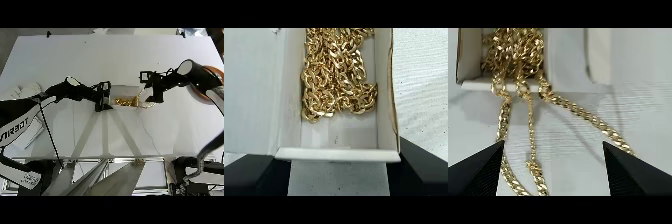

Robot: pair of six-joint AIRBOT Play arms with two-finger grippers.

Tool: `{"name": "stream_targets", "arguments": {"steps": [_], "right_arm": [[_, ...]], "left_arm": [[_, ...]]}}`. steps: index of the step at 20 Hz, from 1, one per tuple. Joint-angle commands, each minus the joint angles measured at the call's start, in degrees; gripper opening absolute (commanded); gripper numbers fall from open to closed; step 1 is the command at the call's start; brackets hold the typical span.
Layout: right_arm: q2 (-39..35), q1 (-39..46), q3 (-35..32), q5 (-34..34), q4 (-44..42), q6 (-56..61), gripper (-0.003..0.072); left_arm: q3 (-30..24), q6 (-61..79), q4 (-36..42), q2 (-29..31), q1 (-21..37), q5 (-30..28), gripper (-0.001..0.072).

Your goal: Fold the box and place the chain.

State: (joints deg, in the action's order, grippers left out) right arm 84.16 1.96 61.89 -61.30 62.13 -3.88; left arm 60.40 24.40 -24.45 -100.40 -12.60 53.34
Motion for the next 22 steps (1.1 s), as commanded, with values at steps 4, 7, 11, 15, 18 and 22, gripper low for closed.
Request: {"name": "stream_targets", "arguments": {"steps": [4, 7, 11, 15, 18, 22], "right_arm": [[6.95, -2.6, -0.04, 6.14, 1.66, -2.84, 0.0701], [8.55, -4.24, -0.04, 10.56, 1.68, -2.58, 0.0701], [8.9, -4.63, -0.04, 12.37, 5.09, 3.91, 0.0427], [8.94, -4.63, -0.04, 9.29, 11.21, 9.42, 0.0009], [8.26, -4.63, -0.02, 1.2, 10.75, 10.19, 0.001], [3.43, -4.61, -0.02, -2.62, 8.39, 20.96, 0.0009]], "left_arm": [[0.02, 0.0, -0.02, 0.0, 0.0, -0.02, 0.0017], [0.02, 0.0, -0.02, 0.02, 0.0, 0.0, 0.0017], [0.02, 0.0, -0.02, 0.0, 0.0, 0.0, 0.0017], [0.02, 0.0, -0.02, 0.0, 0.0, 0.0, 0.0017], [0.02, 0.0, -0.02, 0.0, 0.0, 0.0, 0.0017], [0.02, 0.0, 0.0, 0.02, 0.0, 0.0, 0.0017]]}}
